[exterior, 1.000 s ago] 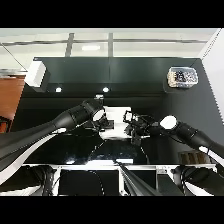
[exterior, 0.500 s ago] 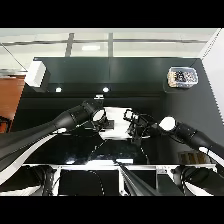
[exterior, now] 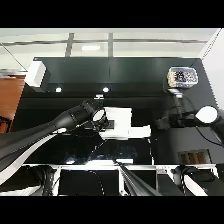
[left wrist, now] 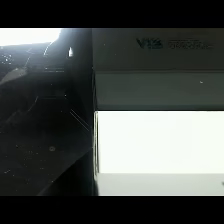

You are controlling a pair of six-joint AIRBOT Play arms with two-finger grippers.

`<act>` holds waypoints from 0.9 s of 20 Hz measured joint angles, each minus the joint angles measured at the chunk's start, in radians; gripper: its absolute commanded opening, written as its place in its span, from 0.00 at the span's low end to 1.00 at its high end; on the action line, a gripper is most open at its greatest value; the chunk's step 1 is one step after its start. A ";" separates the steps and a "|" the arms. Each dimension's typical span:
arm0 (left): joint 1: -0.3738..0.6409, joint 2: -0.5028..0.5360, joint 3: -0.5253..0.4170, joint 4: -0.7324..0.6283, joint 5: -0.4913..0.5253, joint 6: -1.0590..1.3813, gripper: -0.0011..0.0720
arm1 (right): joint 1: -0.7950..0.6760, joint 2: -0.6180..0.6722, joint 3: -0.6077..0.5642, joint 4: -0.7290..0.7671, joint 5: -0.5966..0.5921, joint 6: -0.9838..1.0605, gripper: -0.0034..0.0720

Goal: Fold the box and place the chain.

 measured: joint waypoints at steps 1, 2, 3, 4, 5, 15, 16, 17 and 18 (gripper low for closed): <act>0.000 0.000 0.000 0.000 0.001 0.000 0.05 | -0.053 0.005 -0.032 0.011 -0.012 0.072 0.06; 0.000 0.000 0.000 0.000 0.001 0.000 0.05 | -0.090 0.002 -0.063 0.044 -0.019 0.106 0.06; 0.000 0.000 0.000 0.000 0.002 0.000 0.05 | -0.111 -0.014 -0.092 0.094 -0.018 0.114 0.06; 0.000 0.000 0.000 0.000 0.003 0.000 0.05 | -0.119 -0.039 -0.113 0.150 -0.013 0.106 0.06; 0.000 0.000 0.000 0.000 0.004 0.000 0.05 | -0.113 -0.071 -0.130 0.200 -0.002 0.087 0.06; 0.000 0.000 0.000 0.001 0.003 0.001 0.05 | 0.036 -0.288 -0.095 0.536 0.050 -0.104 0.81; 0.000 0.000 0.000 0.001 0.003 0.001 0.05 | 0.039 -0.292 -0.074 0.545 0.069 -0.111 0.94; 0.000 0.000 0.000 0.001 0.003 0.001 0.05 | 0.042 -0.294 -0.050 0.549 0.094 -0.118 0.94; 0.000 0.000 0.000 0.001 0.002 0.001 0.05 | 0.043 -0.296 -0.027 0.561 0.111 -0.121 0.94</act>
